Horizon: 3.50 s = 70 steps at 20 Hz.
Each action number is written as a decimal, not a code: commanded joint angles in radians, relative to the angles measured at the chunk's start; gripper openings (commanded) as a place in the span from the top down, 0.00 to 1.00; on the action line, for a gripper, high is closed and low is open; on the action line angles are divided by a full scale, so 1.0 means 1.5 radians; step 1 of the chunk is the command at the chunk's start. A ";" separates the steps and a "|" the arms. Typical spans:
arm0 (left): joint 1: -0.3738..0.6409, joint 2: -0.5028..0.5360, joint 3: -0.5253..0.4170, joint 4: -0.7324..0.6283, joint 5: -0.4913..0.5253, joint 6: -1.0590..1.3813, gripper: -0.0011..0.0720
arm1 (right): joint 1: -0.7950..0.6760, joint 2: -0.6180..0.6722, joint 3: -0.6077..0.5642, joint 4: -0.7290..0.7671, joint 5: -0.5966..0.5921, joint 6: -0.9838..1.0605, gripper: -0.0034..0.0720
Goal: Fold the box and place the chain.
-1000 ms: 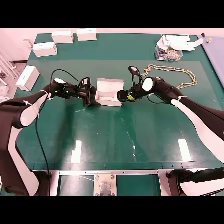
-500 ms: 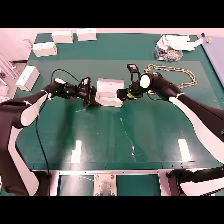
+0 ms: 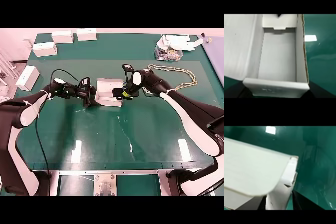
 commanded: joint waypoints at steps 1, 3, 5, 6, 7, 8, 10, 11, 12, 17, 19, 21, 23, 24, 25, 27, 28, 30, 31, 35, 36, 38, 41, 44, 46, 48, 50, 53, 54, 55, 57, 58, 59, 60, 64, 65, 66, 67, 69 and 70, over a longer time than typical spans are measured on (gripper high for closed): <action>-0.001 0.000 0.000 0.000 -0.001 0.000 0.32 | 0.004 -0.025 0.066 -0.031 0.110 0.020 0.48; -0.001 0.000 0.000 0.000 -0.001 0.000 0.32 | 0.004 -0.026 0.082 -0.062 0.158 0.053 0.48; -0.001 0.000 0.000 0.000 -0.001 0.000 0.32 | 0.002 -0.026 0.088 -0.062 0.186 0.058 0.48; -0.001 0.000 0.000 0.000 -0.001 0.000 0.32 | 0.002 -0.026 0.088 -0.062 0.199 0.058 0.49; -0.001 0.000 0.000 0.000 -0.001 0.000 0.32 | 0.001 -0.028 0.088 -0.062 0.210 0.059 0.49; -0.001 0.000 0.000 0.000 -0.001 0.000 0.32 | 0.001 -0.028 0.088 -0.062 0.215 0.061 0.48; -0.001 0.000 0.000 0.000 -0.001 0.000 0.32 | -0.001 -0.030 0.089 -0.062 0.215 0.068 0.48; -0.001 0.000 0.000 0.000 -0.001 0.000 0.32 | -0.002 -0.031 0.089 -0.062 0.214 0.075 0.49; -0.001 0.000 0.000 0.000 -0.001 0.000 0.32 | -0.002 -0.033 0.089 -0.062 0.214 0.081 0.48; -0.001 0.000 0.000 0.000 -0.001 0.000 0.32 | -0.001 -0.061 0.117 -0.056 0.214 0.095 0.49; -0.001 0.000 0.000 0.000 -0.001 0.000 0.32 | 0.002 -0.082 0.144 -0.056 0.214 0.095 0.49; -0.001 0.000 0.000 0.000 -0.001 0.000 0.32 | 0.005 -0.101 0.174 -0.049 0.214 0.095 0.48; -0.001 0.000 0.000 0.000 -0.001 0.000 0.32 | 0.009 -0.119 0.198 -0.048 0.215 0.095 0.49; -0.001 0.000 0.000 0.000 -0.001 0.000 0.32 | 0.009 -0.125 0.206 -0.048 0.220 0.095 0.48; -0.001 0.000 0.000 0.000 -0.001 0.000 0.32 | 0.009 -0.129 0.209 -0.048 0.228 0.095 0.49; -0.001 0.000 0.000 0.000 -0.001 0.000 0.32 | 0.009 -0.130 0.210 -0.048 0.243 0.095 0.48; -0.001 0.000 0.000 0.000 -0.001 0.000 0.32 | 0.009 -0.130 0.210 -0.048 0.249 0.095 0.49; -0.001 0.000 0.000 0.000 -0.001 0.000 0.32 | 0.009 -0.130 0.210 -0.049 0.250 0.096 0.50; -0.001 0.000 0.000 0.000 -0.001 0.000 0.32 | 0.009 -0.130 0.210 -0.049 0.249 0.096 0.56; -0.001 0.000 0.000 0.000 -0.001 0.000 0.32 | 0.006 -0.134 0.210 -0.051 0.245 0.108 0.56; -0.001 0.000 0.000 0.000 -0.001 0.000 0.32 | 0.006 -0.138 0.210 -0.050 0.243 0.113 0.56; -0.001 0.000 0.000 0.000 -0.001 0.000 0.32 | 0.007 -0.145 0.210 -0.049 0.243 0.113 0.58; -0.001 0.000 0.000 0.000 -0.001 0.000 0.32 | 0.006 -0.148 0.210 -0.051 0.238 0.113 0.68; -0.001 0.000 0.000 0.000 -0.001 0.000 0.32 | 0.007 -0.148 0.211 -0.047 0.218 0.116 0.72; -0.001 0.000 0.000 0.000 -0.001 0.000 0.32 | 0.009 -0.149 0.211 -0.038 0.200 0.115 0.83; -0.001 0.000 0.000 0.000 -0.001 0.000 0.32 | 0.017 -0.151 0.211 -0.027 0.180 0.114 0.93; -0.001 0.000 0.000 0.000 -0.001 0.000 0.32 | 0.020 -0.151 0.211 -0.032 0.177 0.114 0.93; -0.001 0.000 0.000 0.000 -0.001 0.000 0.32 | 0.019 -0.151 0.211 -0.033 0.181 0.115 0.93; -0.001 0.000 0.000 0.000 -0.001 0.000 0.32 | 0.019 -0.151 0.211 -0.034 0.181 0.115 0.78; -0.001 0.000 0.000 0.000 -0.001 0.000 0.32 | 0.016 -0.150 0.212 -0.033 0.181 0.115 0.67; -0.001 0.000 0.000 0.000 -0.001 0.000 0.32 | 0.011 -0.143 0.212 -0.039 0.189 0.115 0.65; -0.001 0.000 0.000 0.000 -0.001 0.000 0.32 | 0.005 -0.138 0.212 -0.043 0.196 0.115 0.58; -0.001 0.000 0.000 0.000 -0.001 0.000 0.32 | -0.001 -0.131 0.212 -0.049 0.205 0.115 0.55; -0.001 0.000 0.000 0.000 -0.001 0.000 0.32 | -0.007 -0.123 0.213 -0.054 0.214 0.115 0.54; -0.001 0.000 0.000 0.000 -0.001 0.000 0.32 | -0.025 -0.080 0.213 -0.056 0.221 0.115 0.38; -0.001 0.000 0.000 0.000 -0.001 0.000 0.32 | -0.025 -0.068 0.213 -0.056 0.222 0.109 0.37; -0.001 0.000 0.000 0.000 -0.001 0.000 0.32 | -0.025 -0.056 0.213 -0.056 0.222 0.093 0.37; -0.001 0.000 0.000 0.000 -0.001 0.000 0.32 | -0.025 -0.043 0.213 -0.056 0.222 0.072 0.37; -0.001 0.000 0.000 0.000 -0.001 0.000 0.32 | -0.027 -0.016 0.213 -0.057 0.222 0.021 0.38; -0.001 0.000 0.000 0.000 -0.001 0.000 0.32 | -0.029 -0.003 0.213 -0.063 0.222 -0.013 0.38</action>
